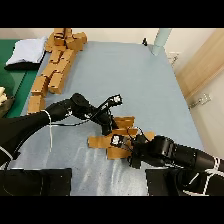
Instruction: Fold the box.
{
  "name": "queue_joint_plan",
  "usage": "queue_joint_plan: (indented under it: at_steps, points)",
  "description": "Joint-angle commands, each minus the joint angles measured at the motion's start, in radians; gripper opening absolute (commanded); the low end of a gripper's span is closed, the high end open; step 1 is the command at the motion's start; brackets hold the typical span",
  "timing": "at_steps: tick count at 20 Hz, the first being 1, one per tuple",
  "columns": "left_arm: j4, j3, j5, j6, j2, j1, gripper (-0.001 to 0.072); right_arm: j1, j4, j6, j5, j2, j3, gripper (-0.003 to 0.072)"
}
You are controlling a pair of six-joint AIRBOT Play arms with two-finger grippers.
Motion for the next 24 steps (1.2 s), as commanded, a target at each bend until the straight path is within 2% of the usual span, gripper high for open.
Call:
queue_joint_plan:
  at_steps: [1,4,12,16,19,24]
  points:
    - [0.001,0.0,0.0,0.002,0.001,0.0,0.0016,0.001,0.0,-0.001,-0.001,-0.006,0.0,0.055]
    - [-0.006,0.0,0.043,0.042,0.001,0.0,0.0016,0.001,0.007,-0.001,-0.023,-0.006,0.0,0.055]
    - [-0.006,0.001,0.042,0.097,0.001,0.001,0.0015,0.001,-0.01,0.0,-0.021,-0.006,0.0,0.055]
    - [-0.006,0.001,0.007,0.126,0.001,0.0,0.0016,0.001,-0.111,0.052,0.029,-0.006,0.0,0.055]
    - [-0.006,0.001,-0.034,0.153,0.001,0.0,0.0016,0.001,-0.114,0.056,0.032,-0.006,0.0,0.0549]
    - [-0.006,0.001,-0.035,0.169,0.001,0.0,0.0016,0.001,-0.101,0.056,0.027,-0.003,0.0,0.0549]
